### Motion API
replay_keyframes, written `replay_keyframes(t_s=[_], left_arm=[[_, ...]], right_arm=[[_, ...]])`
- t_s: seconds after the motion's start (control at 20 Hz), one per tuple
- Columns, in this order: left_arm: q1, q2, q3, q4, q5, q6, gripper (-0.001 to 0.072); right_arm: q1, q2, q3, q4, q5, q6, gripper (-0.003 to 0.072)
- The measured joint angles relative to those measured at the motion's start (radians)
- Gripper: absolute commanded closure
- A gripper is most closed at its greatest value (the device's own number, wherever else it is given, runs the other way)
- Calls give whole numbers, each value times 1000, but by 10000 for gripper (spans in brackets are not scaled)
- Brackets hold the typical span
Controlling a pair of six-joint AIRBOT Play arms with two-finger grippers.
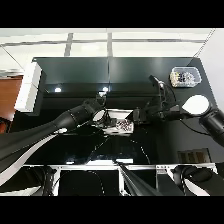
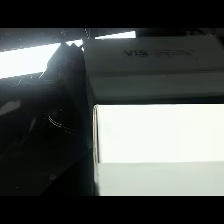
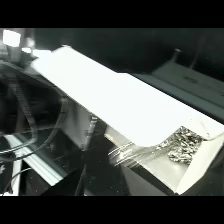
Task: Fold the box and place the chain.
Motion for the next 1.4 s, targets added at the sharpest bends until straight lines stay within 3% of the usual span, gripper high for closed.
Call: replay_keyframes(t_s=[0.2, 0.55, 0.6, 0.65, 0.7, 0.9, 1.15, 1.3, 1.4], left_arm=[[0, 0, 0, 0, 0, 0, 681], [0, 0, 0, 0, 0, 0, 676], [0, 0, 0, 0, 0, 0, 613], [1, 0, 1, 0, -2, 1, 364], [2, 0, 6, -2, -9, 0, 231], [3, 29, 42, 40, -90, 11, 228], [19, 227, 1, 225, -196, 111, 228], [144, 389, -130, 301, -202, 143, 228], [297, 466, -228, 208, -161, 223, 215]], right_arm=[[-41, -2, -24, -2, 8, 4, 418], [-238, 77, -32, -120, 159, 6, 418], [-249, 82, -32, -130, 166, 6, 418], [-256, 86, -33, -138, 174, 5, 418], [-259, 89, -33, -146, 180, 3, 417], [-263, 94, -33, -161, 197, 0, 418], [-264, 96, -33, -180, 201, -1, 417], [-264, 96, -33, -192, 193, -2, 418], [-264, 96, -33, -198, 183, -2, 418]])
